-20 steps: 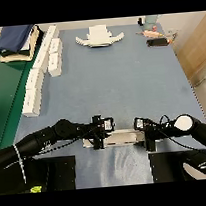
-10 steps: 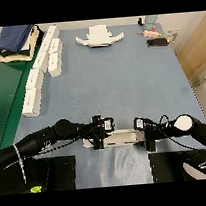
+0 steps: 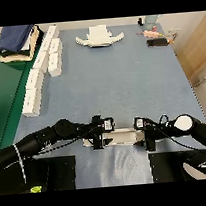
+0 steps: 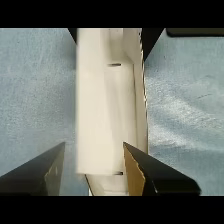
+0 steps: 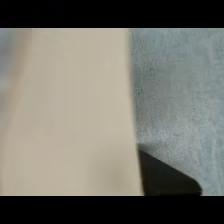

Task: Fold the box.

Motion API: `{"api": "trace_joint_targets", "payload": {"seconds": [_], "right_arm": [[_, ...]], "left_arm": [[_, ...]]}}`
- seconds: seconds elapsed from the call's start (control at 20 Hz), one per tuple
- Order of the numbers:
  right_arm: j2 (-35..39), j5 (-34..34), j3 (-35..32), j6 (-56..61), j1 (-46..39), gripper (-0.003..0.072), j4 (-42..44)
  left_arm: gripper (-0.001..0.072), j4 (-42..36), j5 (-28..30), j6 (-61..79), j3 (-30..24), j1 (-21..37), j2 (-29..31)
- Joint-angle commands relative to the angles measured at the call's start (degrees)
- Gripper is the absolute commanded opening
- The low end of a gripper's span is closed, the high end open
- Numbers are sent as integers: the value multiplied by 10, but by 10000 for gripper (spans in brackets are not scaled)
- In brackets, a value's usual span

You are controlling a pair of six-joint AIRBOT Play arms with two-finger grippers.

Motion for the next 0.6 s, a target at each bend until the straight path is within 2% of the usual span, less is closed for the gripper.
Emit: {"api": "trace_joint_targets", "payload": {"seconds": [0.0, 0.1, 0.15, 0.25, 0.4, 0.45, 0.5, 0.55], "right_arm": [[1, 2, 0, -2, 0, 516, -1], [1, 2, 0, -2, 0, 516, -1], [1, 2, 0, -2, 0, 516, -1], [1, 2, 0, -2, 0, 516, -1], [1, 2, 0, -2, 0, 516, -1], [1, 2, 0, -2, 0, 515, -1], [1, 2, 0, -2, 0, 516, -1], [1, 2, 0, -2, 0, 515, -1]], "left_arm": [[548, 0, 1, -1, 0, 0, 4], [549, 20, 1, -59, 0, 0, 21], [549, 62, -2, -122, 0, 0, 35], [548, 210, -37, -296, 0, 1, 74], [548, 512, -170, -652, 1, 0, 142], [548, 586, -222, -753, 1, 0, 164], [547, 628, -264, -836, 2, 0, 188], [512, 627, -289, -889, 6, 0, 208]]}}
